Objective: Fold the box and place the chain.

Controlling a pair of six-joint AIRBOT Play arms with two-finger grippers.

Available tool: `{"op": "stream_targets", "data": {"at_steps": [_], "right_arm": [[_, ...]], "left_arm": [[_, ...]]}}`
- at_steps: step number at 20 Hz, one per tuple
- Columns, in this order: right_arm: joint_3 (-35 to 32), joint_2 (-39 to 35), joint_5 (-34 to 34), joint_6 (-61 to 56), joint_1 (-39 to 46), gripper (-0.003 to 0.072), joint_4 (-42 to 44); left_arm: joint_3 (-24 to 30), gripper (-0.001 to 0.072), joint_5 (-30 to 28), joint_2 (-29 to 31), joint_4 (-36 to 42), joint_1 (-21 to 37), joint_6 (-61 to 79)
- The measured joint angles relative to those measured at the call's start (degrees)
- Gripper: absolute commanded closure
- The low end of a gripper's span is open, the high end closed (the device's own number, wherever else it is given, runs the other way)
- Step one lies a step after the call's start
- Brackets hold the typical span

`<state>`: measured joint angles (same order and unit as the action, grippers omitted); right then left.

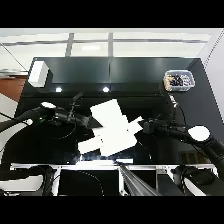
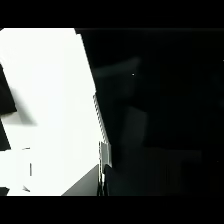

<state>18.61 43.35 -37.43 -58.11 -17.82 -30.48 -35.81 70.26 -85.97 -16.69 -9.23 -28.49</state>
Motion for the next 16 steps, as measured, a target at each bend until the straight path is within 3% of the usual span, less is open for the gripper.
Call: {"op": "stream_targets", "data": {"at_steps": [2,3,10,11,14,16], "right_arm": [[0.0,0.0,0.0,0.0,0.0,0.0642,0.0],[0.0,0.0,0.0,0.0,0.0,0.0642,0.0],[0.0,0.0,0.2,0.0,0.0,0.0642,0.0],[0.0,0.0,0.2,0.0,0.0,0.0642,0.0],[0.0,0.0,0.3,0.0,0.0,0.0642,0.0],[0.0,0.0,0.3,0.0,0.0,0.0642,0.0]], "left_arm": [[-0.3,0.0078,1.6,-0.2,-1.3,-0.3,3.2],[-0.4,0.0153,2.4,-0.3,-2.1,-0.4,4.4],[-0.6,0.0163,5.4,-0.4,-4.1,-1.3,9.7],[-0.6,0.0221,5.5,-0.4,-4.7,-1.6,9.8],[-0.6,0.0283,5.2,-0.4,-6.3,-2.3,10.1],[-0.6,0.0501,4.4,-0.4,-7.1,-2.6,10.1]]}}
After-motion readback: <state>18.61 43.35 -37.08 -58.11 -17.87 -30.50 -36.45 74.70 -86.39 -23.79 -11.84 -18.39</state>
